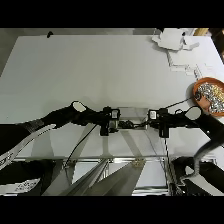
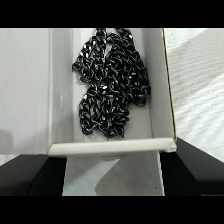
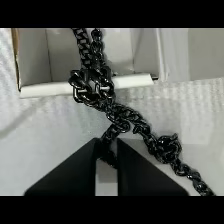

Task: Fold the box and place the chain.

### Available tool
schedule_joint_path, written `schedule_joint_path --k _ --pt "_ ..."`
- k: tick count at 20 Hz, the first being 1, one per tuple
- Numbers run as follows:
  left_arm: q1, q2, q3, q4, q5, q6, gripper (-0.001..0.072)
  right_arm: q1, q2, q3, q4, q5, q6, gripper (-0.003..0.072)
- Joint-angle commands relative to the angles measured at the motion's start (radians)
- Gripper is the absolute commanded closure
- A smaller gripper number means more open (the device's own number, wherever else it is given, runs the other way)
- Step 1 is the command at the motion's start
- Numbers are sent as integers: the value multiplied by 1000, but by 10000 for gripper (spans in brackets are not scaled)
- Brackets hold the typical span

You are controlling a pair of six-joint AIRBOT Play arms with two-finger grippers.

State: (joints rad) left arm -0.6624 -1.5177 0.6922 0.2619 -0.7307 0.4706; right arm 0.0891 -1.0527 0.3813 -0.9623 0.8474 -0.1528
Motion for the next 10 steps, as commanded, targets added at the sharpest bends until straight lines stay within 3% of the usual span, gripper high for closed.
schedule_joint_path --k 1,5,10 --pt "0 0 0 0 0 0 390 1 -16 -2 -6 15 18 650" --pt "0 0 0 0 0 0 390 1 40 -1 -6 55 26 667" --pt "0 0 0 0 0 0 390 1 318 -2 37 83 25 667"
